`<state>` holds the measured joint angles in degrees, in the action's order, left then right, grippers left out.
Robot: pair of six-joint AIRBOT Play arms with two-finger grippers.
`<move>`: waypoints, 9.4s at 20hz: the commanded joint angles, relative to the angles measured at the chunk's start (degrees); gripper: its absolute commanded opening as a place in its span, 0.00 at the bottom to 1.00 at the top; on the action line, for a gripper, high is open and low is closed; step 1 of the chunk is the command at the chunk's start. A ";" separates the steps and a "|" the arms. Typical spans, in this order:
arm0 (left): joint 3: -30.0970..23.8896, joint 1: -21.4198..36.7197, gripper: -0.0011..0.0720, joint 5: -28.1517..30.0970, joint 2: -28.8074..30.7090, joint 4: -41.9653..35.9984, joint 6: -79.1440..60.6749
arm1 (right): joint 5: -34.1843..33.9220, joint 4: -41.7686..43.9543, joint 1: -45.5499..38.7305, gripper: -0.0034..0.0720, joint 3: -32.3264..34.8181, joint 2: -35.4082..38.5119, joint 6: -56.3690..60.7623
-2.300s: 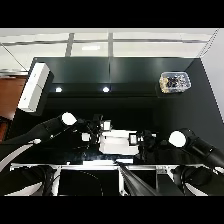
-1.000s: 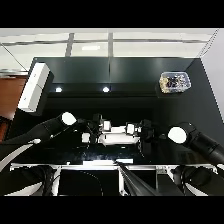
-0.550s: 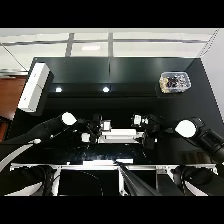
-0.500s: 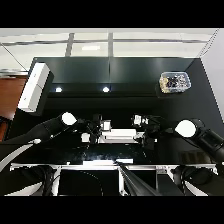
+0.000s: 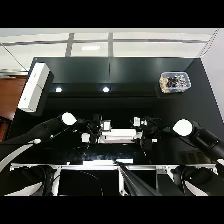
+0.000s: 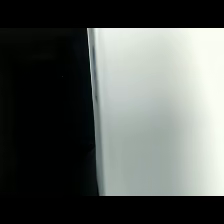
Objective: Fold the box and place the chain.
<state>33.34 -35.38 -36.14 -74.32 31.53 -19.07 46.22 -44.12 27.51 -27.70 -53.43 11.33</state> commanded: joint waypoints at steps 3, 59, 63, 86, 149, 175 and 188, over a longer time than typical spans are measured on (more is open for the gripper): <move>-0.02 0.00 0.05 0.07 0.02 -0.02 0.02 | 1.01 4.94 -0.09 0.85 0.26 -4.28 -9.35; 0.37 0.11 0.06 0.22 0.00 -0.02 2.93 | -4.22 8.92 -1.77 0.60 5.92 -9.11 -17.40; 0.42 0.35 0.67 0.17 1.79 -0.02 3.52 | -3.69 8.92 -1.77 0.60 5.86 -9.03 -17.42; -2.93 -4.81 0.05 -1.84 19.54 -0.81 64.74 | -2.78 8.28 -1.68 0.60 5.70 -8.50 -17.42; -9.20 -4.96 0.23 2.54 13.11 1.22 29.46 | -2.97 8.28 -1.68 0.60 5.70 -8.50 -17.40; -7.91 -0.22 0.05 2.23 17.27 9.94 50.07 | -2.99 8.28 -1.68 0.60 5.70 -8.50 -17.40; -18.10 43.30 0.05 -25.31 19.58 18.93 99.43 | -3.45 8.26 -1.68 0.60 5.70 -8.52 -17.40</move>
<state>19.14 3.40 -57.32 -53.19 53.98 77.38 43.09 -35.83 25.80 -21.98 -61.95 -6.07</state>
